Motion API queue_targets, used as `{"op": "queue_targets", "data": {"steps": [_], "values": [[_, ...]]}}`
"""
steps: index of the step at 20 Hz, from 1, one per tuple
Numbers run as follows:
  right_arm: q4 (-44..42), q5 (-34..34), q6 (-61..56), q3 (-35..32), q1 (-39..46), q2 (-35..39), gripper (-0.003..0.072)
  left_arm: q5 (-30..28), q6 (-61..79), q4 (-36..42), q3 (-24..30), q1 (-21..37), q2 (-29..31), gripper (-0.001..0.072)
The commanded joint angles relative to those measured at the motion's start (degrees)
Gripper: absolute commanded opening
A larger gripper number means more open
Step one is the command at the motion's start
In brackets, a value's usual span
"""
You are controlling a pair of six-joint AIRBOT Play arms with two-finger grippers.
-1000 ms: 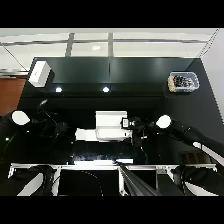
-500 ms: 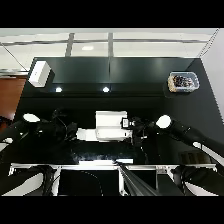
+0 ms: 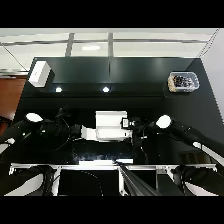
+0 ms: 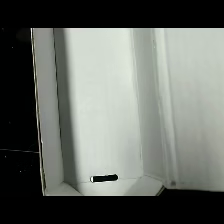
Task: Fold the box and place the chain.
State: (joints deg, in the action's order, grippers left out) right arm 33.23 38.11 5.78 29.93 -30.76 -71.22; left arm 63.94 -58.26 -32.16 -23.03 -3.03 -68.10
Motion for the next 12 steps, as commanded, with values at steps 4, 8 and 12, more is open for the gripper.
{"op": "queue_targets", "data": {"steps": [4,8,12], "values": [[0.0,0.0,0.0,0.0,-0.1,0.0,0.0129,2.7,2.3,1.7,-3.7,-0.1,0.5,0.0517],[0.0,0.0,0.0,0.0,-0.1,0.0,0.0129,3.2,2.4,6.3,-4.5,-1.6,0.5,0.0525],[0.0,0.0,0.0,0.0,-0.1,0.0,0.0129,-0.2,1.1,5.7,-4.5,-6.7,0.5,0.0521]]}}
